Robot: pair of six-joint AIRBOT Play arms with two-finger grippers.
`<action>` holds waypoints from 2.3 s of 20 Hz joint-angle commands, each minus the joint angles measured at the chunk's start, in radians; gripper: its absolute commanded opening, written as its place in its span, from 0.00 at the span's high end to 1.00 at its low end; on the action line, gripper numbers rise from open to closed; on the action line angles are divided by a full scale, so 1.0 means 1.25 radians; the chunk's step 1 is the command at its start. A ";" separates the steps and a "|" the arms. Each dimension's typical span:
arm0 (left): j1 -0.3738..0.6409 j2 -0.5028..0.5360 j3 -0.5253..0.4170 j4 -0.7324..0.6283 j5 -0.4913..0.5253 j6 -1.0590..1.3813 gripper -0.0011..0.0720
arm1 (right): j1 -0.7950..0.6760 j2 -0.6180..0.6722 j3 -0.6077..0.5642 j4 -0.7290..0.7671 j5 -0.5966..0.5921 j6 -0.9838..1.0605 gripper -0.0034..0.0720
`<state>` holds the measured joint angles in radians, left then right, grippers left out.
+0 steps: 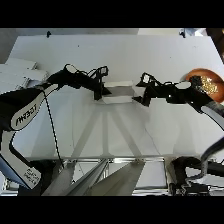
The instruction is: Fold the box and place the chain.
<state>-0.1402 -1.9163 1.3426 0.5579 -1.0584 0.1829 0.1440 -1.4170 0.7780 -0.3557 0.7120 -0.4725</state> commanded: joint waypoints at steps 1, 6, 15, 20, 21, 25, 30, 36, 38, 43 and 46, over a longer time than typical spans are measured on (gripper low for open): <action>0.000 0.000 0.000 0.000 0.000 0.000 0.97 | -0.021 -0.038 0.038 -0.002 0.066 -0.003 0.03; 0.000 0.000 0.000 0.000 0.000 0.000 0.97 | -0.031 -0.125 0.122 -0.015 0.153 0.001 0.03; 0.000 0.000 0.000 0.000 0.000 0.000 0.97 | -0.031 -0.217 0.192 -0.096 0.252 0.062 0.03; 0.000 0.000 0.000 0.000 0.000 0.000 0.97 | -0.030 -0.232 0.192 -0.086 0.263 0.055 0.03; -0.001 0.000 0.000 0.000 0.000 0.000 0.97 | -0.030 -0.232 0.192 -0.084 0.265 0.048 0.03; 0.000 0.000 0.000 0.000 0.000 0.000 0.97 | -0.030 -0.242 0.208 -0.073 0.295 0.039 0.03; 0.000 0.000 0.000 0.000 0.000 0.000 0.97 | -0.028 -0.277 0.248 -0.085 0.338 0.062 0.03; -0.001 0.000 0.000 0.000 0.000 0.000 0.97 | -0.008 -0.287 0.248 -0.134 0.326 0.079 0.03; 0.000 0.000 0.000 0.000 0.000 0.000 0.97 | -0.006 -0.287 0.248 -0.134 0.311 0.086 0.03; 0.000 0.000 0.000 0.000 0.000 0.000 0.97 | -0.006 -0.287 0.248 -0.134 0.310 0.084 0.03; 0.000 0.000 0.000 0.000 0.000 0.000 0.97 | -0.007 -0.287 0.248 -0.134 0.318 0.085 0.03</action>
<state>-0.1406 -1.9167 1.3426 0.5583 -1.0592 0.1837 0.1349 -1.7744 1.0866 -0.5220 1.1049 -0.3672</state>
